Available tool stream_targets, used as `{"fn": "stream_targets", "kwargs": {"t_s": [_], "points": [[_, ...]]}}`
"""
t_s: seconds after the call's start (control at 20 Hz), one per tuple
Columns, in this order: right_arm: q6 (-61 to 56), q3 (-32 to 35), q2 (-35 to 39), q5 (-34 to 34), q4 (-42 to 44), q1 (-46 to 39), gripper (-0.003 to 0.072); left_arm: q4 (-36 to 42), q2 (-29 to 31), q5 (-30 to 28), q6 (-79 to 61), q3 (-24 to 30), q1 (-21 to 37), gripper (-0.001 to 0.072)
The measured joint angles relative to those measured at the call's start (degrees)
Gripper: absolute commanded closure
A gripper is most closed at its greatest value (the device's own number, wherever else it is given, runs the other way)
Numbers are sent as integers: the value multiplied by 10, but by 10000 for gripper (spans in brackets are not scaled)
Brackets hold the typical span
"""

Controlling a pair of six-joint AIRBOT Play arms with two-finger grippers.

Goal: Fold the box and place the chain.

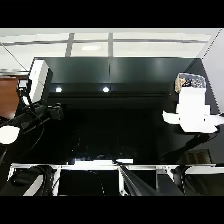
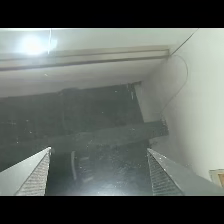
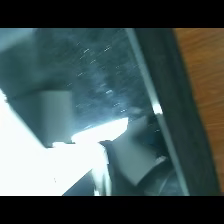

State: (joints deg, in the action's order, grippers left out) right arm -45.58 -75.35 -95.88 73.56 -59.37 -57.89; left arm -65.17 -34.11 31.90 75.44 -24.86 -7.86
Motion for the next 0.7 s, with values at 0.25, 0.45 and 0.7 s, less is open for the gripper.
{"fn": "stream_targets", "kwargs": {"t_s": [0.25,0.45,0.7], "points": [[6,3,4,70,24,2,673,1,0,0,0,0,0,3],[6,59,48,102,90,21,673,1,0,0,0,0,0,4],[30,218,163,49,220,110,673,41,-11,5,0,3,0,10]]}}
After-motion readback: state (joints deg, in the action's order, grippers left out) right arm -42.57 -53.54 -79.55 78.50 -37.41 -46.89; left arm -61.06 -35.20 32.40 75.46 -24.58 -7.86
